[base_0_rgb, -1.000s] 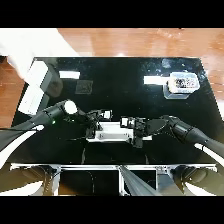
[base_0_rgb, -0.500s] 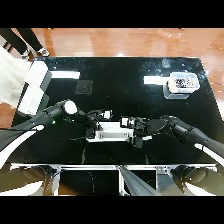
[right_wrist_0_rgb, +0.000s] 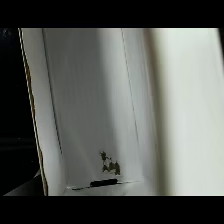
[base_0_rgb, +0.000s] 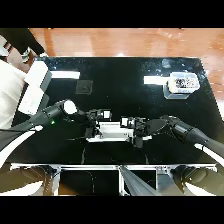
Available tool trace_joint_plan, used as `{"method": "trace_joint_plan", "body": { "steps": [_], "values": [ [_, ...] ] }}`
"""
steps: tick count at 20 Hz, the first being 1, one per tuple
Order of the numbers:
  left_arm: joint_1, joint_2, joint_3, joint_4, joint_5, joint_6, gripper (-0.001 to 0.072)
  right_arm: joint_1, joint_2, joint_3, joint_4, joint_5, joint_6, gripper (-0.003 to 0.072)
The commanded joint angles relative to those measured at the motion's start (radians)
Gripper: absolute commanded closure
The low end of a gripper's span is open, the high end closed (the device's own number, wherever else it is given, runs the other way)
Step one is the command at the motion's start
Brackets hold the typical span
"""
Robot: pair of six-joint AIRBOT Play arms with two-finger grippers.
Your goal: Fold the box and place the chain.
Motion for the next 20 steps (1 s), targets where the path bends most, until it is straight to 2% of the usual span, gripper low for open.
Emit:
{"method": "trace_joint_plan", "body": {
  "steps": [1,5,10,11,12,13,14,16,18,20],
  "values": [
    [0.001,0.042,0.001,0.055,0.0,-0.116,0.0079,0.001,-0.001,0.0,0.0,0.002,0.0,0.0229],
    [0.016,0.155,0.001,0.194,-0.017,-0.303,0.0079,0.001,-0.001,0.0,-0.002,0.003,0.0,0.0228],
    [0.094,0.345,0.001,0.213,-0.104,-0.508,0.0096,0.001,-0.001,0.0,-0.004,0.024,0.0,0.0229],
    [0.104,0.378,0.001,0.207,-0.157,-0.576,0.0207,0.001,-0.001,0.0,-0.004,0.024,-0.003,0.023],
    [0.109,0.396,0.001,0.192,-0.223,-0.608,0.0406,0.001,-0.001,-0.001,-0.004,0.024,-0.004,0.0269],
    [0.109,0.402,-0.001,0.145,-0.299,-0.627,0.0651,0.001,-0.001,0.0,-0.004,0.024,-0.003,0.0331],
    [0.108,0.401,-0.003,0.082,-0.364,-0.626,0.0686,0.001,-0.001,0.0,-0.004,0.024,-0.004,0.0332],
    [0.081,0.401,-0.029,-0.08,-0.381,-0.626,0.0687,0.001,-0.001,0.0,-0.004,0.024,-0.003,0.0332],
    [0.019,0.401,-0.065,-0.146,-0.268,-0.626,0.0688,0.001,-0.001,0.0,-0.004,0.024,-0.003,0.0332],
    [-0.05,0.401,-0.1,-0.146,-0.071,-0.626,0.0687,0.001,-0.001,0.0,-0.004,0.024,-0.004,0.0332]
  ]
}}
